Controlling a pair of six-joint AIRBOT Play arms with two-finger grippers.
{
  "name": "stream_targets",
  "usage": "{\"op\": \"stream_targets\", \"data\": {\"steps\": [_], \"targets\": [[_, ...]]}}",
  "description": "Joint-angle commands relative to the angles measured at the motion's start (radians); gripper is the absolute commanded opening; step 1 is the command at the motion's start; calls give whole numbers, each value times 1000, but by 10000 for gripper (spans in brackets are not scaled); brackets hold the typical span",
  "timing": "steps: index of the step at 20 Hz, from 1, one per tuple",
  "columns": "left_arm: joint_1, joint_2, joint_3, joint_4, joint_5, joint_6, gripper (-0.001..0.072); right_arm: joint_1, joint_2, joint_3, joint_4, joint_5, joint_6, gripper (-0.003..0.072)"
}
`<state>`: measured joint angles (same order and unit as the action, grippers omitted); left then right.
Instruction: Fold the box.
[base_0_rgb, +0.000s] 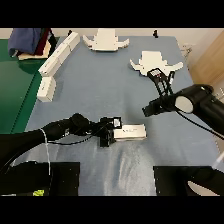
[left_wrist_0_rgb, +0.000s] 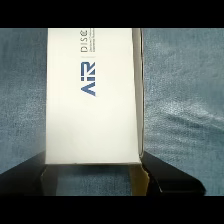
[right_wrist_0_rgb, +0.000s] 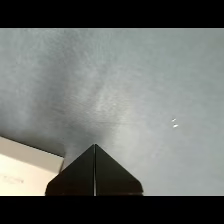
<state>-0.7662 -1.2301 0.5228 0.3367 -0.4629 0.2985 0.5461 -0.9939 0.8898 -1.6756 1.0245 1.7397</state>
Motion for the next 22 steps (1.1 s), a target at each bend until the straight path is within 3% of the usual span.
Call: {"op": "stream_targets", "data": {"steps": [1,8,10,12,14,17,22], "targets": [[1,0,0,0,0,0,516,-30,-158,117,53,71,202,5],[21,60,16,1,19,-126,516,-31,-177,124,44,70,369,6],[82,137,16,11,18,-222,516,-31,-177,124,7,70,406,5],[180,225,16,122,6,-444,516,-49,-176,124,-40,70,436,5],[310,315,16,418,-101,-775,516,-91,-175,124,-70,70,470,6],[515,422,16,832,-366,-1162,516,-184,-175,124,-72,45,488,6],[806,590,16,892,-575,-1323,516,-274,-175,124,-63,-5,475,6]]}}
